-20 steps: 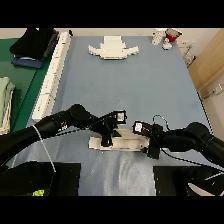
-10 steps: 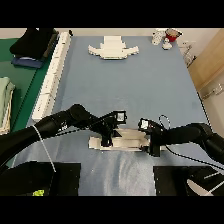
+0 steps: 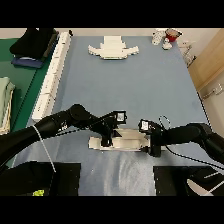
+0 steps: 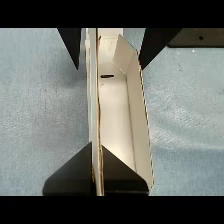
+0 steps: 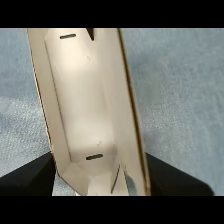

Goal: Fold the box.

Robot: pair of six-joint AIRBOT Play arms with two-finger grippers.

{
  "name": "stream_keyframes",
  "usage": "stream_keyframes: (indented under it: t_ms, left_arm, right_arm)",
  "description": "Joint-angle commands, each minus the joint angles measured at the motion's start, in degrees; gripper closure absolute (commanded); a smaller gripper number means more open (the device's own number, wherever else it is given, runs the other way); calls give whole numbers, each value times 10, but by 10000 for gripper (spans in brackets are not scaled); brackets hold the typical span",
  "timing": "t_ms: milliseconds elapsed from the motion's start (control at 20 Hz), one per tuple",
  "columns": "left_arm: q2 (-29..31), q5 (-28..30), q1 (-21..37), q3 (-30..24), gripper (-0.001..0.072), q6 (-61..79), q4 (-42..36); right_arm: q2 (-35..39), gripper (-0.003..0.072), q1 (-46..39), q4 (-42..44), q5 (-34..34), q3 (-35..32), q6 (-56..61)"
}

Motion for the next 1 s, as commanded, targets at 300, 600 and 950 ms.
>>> stream_keyframes:
  t_ms: [300, 600, 950]
  left_arm:
    - [0, 1, 0, 0, 697, 0, 0]
    - [0, 1, 0, 0, 697, 0, 0]
    - [0, 1, 0, 0, 697, 0, 0]
  right_arm:
    - [-47, -25, 0, 17, 1, -10, -87]
    - [-47, -25, 0, 7, -7, -10, -85]
    - [-47, -23, 0, 0, 17, -11, -85]
